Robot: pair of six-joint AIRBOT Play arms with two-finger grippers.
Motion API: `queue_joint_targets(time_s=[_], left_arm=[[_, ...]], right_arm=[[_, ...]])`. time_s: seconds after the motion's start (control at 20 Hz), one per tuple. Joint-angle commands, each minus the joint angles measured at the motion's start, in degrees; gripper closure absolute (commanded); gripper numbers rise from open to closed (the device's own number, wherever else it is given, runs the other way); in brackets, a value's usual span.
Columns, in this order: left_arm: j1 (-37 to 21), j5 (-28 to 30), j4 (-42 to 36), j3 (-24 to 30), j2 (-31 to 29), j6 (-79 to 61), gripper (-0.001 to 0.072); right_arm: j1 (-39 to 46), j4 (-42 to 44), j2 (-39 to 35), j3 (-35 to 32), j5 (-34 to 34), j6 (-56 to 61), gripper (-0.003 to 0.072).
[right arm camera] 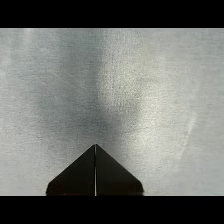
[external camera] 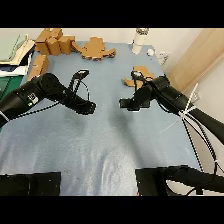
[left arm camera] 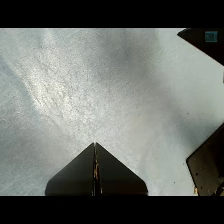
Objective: Fold the box.
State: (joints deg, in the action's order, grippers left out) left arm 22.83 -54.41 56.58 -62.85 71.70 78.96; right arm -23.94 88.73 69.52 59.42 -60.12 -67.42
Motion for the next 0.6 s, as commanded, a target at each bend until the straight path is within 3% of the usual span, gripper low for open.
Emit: queue_joint_targets(time_s=[0.0, 0.2, 0.35, 0.4, 0.45, 0.55], left_arm=[[0.02, 0.0, 0.0, -0.04, 0.02, -0.02, 0.0697], [0.02, 2.34, -0.04, -0.07, 0.02, 0.0, 0.0696], [0.04, 3.87, -1.75, -0.04, 0.02, 0.13, 0.0697], [0.04, 4.61, -2.27, -0.04, 0.02, 0.13, 0.0697], [0.04, 4.85, -3.02, -0.04, 0.02, 0.13, 0.0696], [0.07, 4.85, -3.02, -0.04, 0.02, 0.13, 0.0696]], right_arm=[[0.02, 1.51, 0.07, 0.02, 0.42, 0.04, 0.0681], [1.16, -2.01, 1.36, 0.55, 4.61, -1.22, 0.0681], [13.35, -8.7, 6.73, 8.44, -1.29, -5.6, 0.0681], [19.08, -7.69, 9.2, 11.82, -2.21, -8.76, 0.0613], [25.38, -5.66, 12.15, 15.5, -2.45, -11.67, 0.0444], [36.35, 0.24, 18.1, 22.45, -1.66, -17.94, 0.031]])
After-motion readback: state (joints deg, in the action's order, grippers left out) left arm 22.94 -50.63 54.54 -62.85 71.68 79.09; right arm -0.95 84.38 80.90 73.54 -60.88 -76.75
